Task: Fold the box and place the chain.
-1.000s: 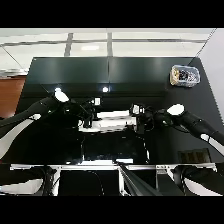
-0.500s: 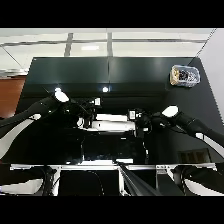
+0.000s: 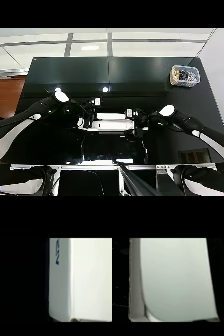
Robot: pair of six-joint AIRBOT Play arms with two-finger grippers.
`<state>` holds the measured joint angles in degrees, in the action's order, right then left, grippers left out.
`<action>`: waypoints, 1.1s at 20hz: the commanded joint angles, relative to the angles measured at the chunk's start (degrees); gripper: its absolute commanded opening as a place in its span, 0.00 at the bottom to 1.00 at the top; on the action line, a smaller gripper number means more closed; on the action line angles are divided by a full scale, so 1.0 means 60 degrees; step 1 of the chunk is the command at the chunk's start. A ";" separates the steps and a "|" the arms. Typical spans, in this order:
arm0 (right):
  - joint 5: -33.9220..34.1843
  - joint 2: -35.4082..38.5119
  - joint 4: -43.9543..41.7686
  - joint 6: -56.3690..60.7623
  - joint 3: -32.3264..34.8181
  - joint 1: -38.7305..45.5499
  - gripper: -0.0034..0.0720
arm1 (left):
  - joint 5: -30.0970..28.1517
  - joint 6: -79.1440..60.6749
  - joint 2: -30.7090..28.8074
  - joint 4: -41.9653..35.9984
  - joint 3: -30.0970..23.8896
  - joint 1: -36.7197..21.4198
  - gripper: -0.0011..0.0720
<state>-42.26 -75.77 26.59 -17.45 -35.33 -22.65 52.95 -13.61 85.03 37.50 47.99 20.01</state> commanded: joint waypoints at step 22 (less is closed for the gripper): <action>0.0437 -0.0087 0.0838 0.0798 -0.0069 -0.0291 0.69 | 0.0040 0.1144 -0.0375 0.0040 0.0011 -0.0076 0.98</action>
<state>-39.68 -76.25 31.57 -12.67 -35.73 -24.38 53.01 -10.20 84.18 37.52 47.99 19.86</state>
